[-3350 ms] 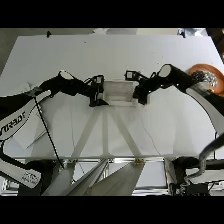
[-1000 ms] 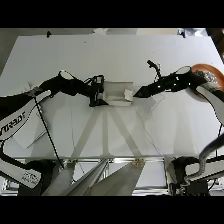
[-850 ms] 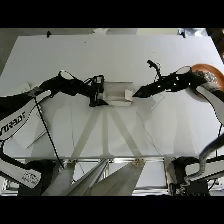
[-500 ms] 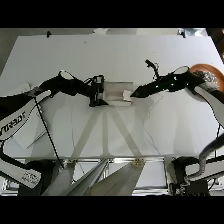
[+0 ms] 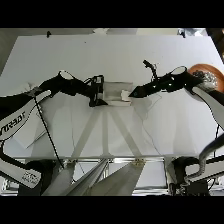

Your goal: Fold the box and place the chain.

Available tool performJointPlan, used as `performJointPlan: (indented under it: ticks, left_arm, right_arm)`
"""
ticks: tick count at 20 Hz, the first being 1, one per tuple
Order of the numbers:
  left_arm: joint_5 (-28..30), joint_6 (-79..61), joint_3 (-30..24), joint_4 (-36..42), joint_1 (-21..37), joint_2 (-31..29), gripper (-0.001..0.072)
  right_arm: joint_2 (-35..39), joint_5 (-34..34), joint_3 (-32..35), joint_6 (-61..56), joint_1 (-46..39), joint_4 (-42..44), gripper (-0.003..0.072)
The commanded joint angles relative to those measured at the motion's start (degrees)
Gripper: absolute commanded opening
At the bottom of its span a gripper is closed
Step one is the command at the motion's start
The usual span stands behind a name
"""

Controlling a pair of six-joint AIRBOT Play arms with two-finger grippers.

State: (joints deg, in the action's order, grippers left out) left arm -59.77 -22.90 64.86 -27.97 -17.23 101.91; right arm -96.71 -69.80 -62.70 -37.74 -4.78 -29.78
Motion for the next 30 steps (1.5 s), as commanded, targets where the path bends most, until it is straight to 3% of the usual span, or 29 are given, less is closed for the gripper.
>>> performJointPlan:
  ticks: [1,12,15,19,24,30]
  left_arm:
    - [-0.1,0.0,0.0,0.1,0.0,0.0,0.0326]
    - [0.0,0.0,0.0,0.1,0.0,0.0,0.0326]
    - [0.0,0.0,0.0,0.1,0.0,0.0,0.0326]
    - [0.0,0.0,0.0,0.1,0.0,0.0,0.0326]
    - [0.0,0.0,0.0,0.1,0.0,0.0,0.0326]
    - [-0.2,0.0,0.0,0.1,0.0,0.0,0.0326]
  right_arm:
    - [0.0,0.2,0.0,-0.9,0.1,0.0,0.0350]
    - [0.0,4.5,0.0,-0.9,1.4,-1.3,0.0358]
    - [0.2,6.8,0.0,-3.1,3.3,-4.8,0.0425]
    - [3.0,13.2,0.0,-8.9,4.5,-9.3,0.0425]
    - [5.7,18.4,0.0,-21.6,8.0,-23.8,0.0430]
    - [5.7,21.5,0.0,-27.0,12.2,-25.2,0.0426]
